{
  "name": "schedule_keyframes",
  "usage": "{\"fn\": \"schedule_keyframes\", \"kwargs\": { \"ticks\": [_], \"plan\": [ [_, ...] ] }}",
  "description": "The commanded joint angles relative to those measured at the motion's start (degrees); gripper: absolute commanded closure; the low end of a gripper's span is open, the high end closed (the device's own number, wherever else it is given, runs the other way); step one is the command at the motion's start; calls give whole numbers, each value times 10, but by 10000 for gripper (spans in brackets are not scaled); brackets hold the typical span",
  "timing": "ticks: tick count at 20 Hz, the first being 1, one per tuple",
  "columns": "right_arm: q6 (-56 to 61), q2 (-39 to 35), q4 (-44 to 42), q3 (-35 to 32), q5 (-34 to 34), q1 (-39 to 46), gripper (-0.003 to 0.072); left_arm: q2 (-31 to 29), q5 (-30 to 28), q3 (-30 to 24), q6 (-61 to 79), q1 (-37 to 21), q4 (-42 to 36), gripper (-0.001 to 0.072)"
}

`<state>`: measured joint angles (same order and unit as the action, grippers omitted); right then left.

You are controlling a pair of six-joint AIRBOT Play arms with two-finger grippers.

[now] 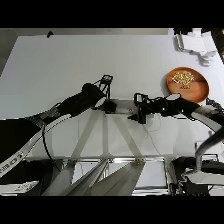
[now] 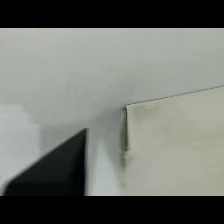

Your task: Fold the box and place the chain.

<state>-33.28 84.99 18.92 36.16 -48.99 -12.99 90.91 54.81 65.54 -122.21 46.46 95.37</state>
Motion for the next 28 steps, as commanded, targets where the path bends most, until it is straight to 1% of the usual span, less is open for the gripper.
{"fn": "schedule_keyframes", "kwargs": {
  "ticks": [1, 4, 6, 7, 8, 9, 10, 11, 13, 15, 17, 19, 21, 23, 24, 25, 26, 28],
  "plan": [
    [0, 0, 2, 0, 0, 0, 168, 10, 18, 12, -16, 10, 13, 700],
    [0, 0, 2, 0, 0, 0, 168, 10, 18, 12, -14, 6, -9, 700],
    [0, 0, 2, 0, 0, 0, 168, 9, 21, 11, -14, -8, -41, 691],
    [0, 0, 2, 0, 0, 0, 168, 5, 25, 11, -12, -21, -66, 652],
    [0, 0, 2, 0, 0, 0, 168, 0, 30, 11, -9, -36, -93, 513],
    [0, 0, 2, 0, 0, 0, 168, -8, 36, 11, 16, -53, -124, 305],
    [0, 0, 2, 0, 0, 0, 168, -19, 40, 11, 60, -69, -155, 171],
    [0, 0, 2, 0, 0, 0, 168, -32, 48, 11, 117, -85, -186, 136],
    [0, 0, 2, 0, 0, 0, 168, -62, 66, 11, 236, -117, -249, 137],
    [0, 0, 2, 0, 0, 0, 168, -84, 104, 11, 381, -159, -313, 143],
    [0, 0, 2, 0, 0, 0, 168, -89, 142, 11, 540, -207, -351, 144],
    [0, 0, 2, 0, 0, 0, 168, -89, 144, -1, 702, -253, -369, 143],
    [0, 0, 2, 0, 0, 0, 168, -87, 125, -24, 888, -294, -410, 140],
    [0, 0, 2, 0, 0, 0, 168, -77, 125, -46, 1071, -337, -485, 92],
    [0, 0, 3, 0, 0, 0, 168, -70, 125, -55, 1154, -353, -522, 25],
    [0, 0, 2, 0, 0, 0, 168, -59, 125, -62, 1234, -366, -557, 2],
    [0, 0, 2, 0, 0, 0, 168, -47, 125, -66, 1289, -371, -583, 2],
    [0, 0, 2, 0, 0, 0, 168, -16, 132, -67, 1354, -363, -611, 1]
  ]
}}
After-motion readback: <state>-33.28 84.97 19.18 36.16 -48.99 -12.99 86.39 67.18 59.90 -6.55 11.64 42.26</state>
